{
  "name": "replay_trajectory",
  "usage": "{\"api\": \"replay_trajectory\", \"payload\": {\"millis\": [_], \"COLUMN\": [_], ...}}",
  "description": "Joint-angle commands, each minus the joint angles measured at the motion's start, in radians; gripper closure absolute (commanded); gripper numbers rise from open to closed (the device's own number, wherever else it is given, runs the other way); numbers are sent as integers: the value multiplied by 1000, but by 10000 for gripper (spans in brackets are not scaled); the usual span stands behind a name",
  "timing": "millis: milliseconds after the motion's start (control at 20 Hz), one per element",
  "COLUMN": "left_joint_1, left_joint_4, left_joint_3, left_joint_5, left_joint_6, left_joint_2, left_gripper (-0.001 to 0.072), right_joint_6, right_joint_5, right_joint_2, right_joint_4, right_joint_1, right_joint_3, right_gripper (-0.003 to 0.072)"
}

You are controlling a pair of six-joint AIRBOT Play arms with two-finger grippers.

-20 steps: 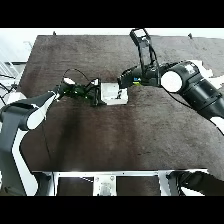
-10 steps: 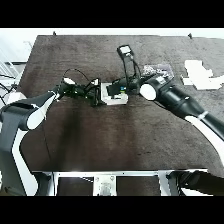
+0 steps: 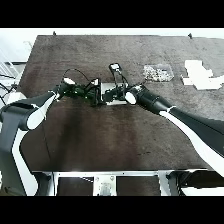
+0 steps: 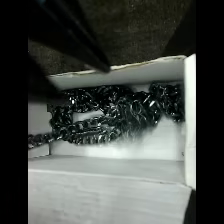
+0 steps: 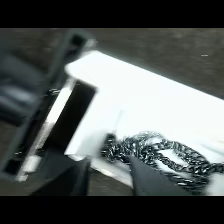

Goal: Fold the box and place the chain.

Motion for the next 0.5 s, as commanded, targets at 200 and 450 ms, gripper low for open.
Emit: {"api": "replay_trajectory", "payload": {"millis": [200,450], "left_joint_1": [1,1], "left_joint_4": [0,0], "left_joint_3": [0,0], "left_joint_5": [0,1], "left_joint_6": [0,0], "left_joint_2": [0,0], "left_gripper": [288,289], "right_joint_6": [-39,0], "right_joint_5": [147,-24], "right_joint_2": [168,110], "right_joint_4": [-164,-66], "right_joint_1": [-198,-509], "right_joint_3": [-22,-85], "right_gripper": [336,155]}}
